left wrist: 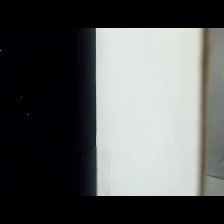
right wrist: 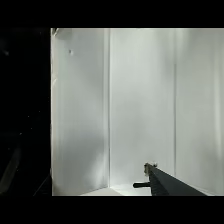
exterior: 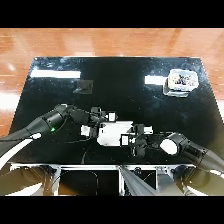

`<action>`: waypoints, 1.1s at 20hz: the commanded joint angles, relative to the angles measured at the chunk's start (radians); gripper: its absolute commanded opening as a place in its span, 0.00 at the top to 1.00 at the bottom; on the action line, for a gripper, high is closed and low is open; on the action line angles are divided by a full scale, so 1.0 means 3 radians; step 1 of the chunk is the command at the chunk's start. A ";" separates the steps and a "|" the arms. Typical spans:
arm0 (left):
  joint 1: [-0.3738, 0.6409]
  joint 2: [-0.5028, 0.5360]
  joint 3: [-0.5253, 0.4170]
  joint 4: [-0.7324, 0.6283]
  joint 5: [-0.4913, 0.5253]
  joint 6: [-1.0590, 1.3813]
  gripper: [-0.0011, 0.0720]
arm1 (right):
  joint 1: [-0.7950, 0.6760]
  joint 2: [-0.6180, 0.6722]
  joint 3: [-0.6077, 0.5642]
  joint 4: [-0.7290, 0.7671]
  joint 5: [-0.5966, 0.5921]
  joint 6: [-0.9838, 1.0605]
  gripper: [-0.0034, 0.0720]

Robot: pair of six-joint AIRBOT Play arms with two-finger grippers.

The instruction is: Fold the box and place the chain.

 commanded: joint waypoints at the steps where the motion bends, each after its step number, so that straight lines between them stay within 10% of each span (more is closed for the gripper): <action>1: 0.0000 -0.0003 -0.0003 0.0001 0.0004 0.0001 0.96 | -0.0001 0.0029 0.0000 0.0024 -0.0069 0.0243 0.00; 22: 0.0000 -0.0003 -0.0003 0.0001 0.0006 0.0001 0.96 | -0.0387 0.0197 0.0000 0.0015 -0.0570 0.0752 0.00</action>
